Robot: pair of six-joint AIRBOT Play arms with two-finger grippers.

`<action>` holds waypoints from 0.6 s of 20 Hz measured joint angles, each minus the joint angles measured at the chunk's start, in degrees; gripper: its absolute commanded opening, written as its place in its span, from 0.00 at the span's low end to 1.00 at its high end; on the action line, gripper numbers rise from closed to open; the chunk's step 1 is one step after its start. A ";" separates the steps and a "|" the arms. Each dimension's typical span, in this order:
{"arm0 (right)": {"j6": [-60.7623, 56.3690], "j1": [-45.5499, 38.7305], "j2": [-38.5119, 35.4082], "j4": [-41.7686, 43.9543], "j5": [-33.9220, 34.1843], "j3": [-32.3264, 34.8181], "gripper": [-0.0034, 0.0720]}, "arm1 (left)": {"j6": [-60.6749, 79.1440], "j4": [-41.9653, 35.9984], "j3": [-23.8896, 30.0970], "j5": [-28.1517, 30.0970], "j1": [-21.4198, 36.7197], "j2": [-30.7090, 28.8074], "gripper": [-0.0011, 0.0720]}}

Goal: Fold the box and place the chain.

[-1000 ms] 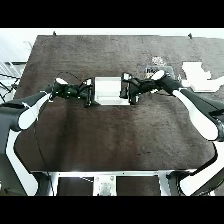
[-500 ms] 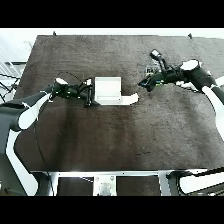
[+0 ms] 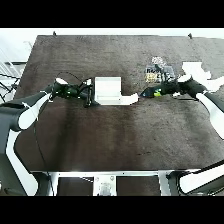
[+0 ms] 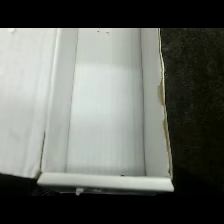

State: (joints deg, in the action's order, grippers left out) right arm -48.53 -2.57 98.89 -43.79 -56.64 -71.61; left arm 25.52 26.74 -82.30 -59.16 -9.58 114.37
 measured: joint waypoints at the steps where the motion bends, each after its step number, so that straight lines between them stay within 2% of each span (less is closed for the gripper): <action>1: -0.79 1.20 0.72 0.13 0.13 0.09 0.05 | 0.00 0.00 0.00 0.00 0.00 0.00 0.59; 7: -3.04 6.10 2.23 2.51 -2.01 -1.62 0.05 | 0.00 0.00 0.00 0.00 0.00 0.00 0.59; 8: -3.26 6.47 2.10 3.48 -2.38 -2.23 0.12 | 0.00 0.00 0.00 0.00 0.00 0.00 0.59; 9: -3.37 6.84 1.81 4.11 -2.99 -2.78 0.33 | 0.00 0.00 0.00 0.00 0.00 0.00 0.59; 12: -4.85 7.65 1.31 5.33 -4.07 -4.26 0.36 | 0.00 0.00 0.00 0.00 0.00 0.00 0.59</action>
State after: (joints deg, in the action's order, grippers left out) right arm -53.39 5.08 100.20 -38.46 -60.71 -75.88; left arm 25.52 26.74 -82.30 -59.16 -9.58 114.37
